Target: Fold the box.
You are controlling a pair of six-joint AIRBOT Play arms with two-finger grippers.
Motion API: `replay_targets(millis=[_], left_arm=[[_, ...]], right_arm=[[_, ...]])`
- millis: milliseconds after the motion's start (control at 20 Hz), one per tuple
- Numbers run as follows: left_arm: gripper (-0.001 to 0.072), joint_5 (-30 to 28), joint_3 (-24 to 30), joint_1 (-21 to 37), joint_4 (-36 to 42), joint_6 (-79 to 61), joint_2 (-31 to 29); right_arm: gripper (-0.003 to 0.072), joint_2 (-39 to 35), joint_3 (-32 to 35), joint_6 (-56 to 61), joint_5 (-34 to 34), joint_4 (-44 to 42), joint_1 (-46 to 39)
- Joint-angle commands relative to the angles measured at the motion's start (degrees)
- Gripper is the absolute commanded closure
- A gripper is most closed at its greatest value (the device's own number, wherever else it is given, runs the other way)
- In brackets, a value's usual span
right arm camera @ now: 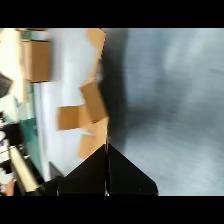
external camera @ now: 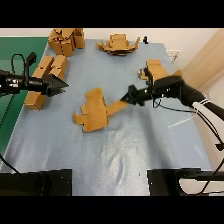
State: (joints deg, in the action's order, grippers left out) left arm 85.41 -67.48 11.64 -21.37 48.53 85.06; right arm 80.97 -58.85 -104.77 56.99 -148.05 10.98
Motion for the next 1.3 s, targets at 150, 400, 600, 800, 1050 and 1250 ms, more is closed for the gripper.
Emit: replay_targets(millis=[150, 400, 600, 800, 1050, 1250], left_arm=[[0.0027, -9.07, 0.44, -9.60, -10.29, -1.66, 4.22], [0.0028, -14.38, 0.44, -17.11, -7.52, -0.24, 12.76], [0.0028, -14.75, 0.35, -18.36, -1.90, 0.42, 19.34], [0.0028, -15.06, 0.35, -18.05, 7.96, -0.15, 21.35], [0.0028, -14.62, 0.35, -17.92, 10.91, -0.13, 21.33], [0.0028, -14.27, -0.04, -17.70, 11.13, -0.74, 21.33]], right_arm=[[0.0678, 0.02, 6.84, 0.26, -6.67, 13.49, 0.85], [0.0678, -0.33, 6.84, -4.33, -10.80, 13.51, 0.85], [0.0678, -0.33, 6.93, -4.37, -11.02, 13.46, 0.85], [0.0678, -0.33, 6.93, -4.37, -10.86, 13.29, 1.46], [0.0678, -0.31, 7.04, -4.42, -10.62, 13.29, 2.73], [0.0678, -0.22, 7.04, -4.42, -10.49, 13.33, 2.95]])
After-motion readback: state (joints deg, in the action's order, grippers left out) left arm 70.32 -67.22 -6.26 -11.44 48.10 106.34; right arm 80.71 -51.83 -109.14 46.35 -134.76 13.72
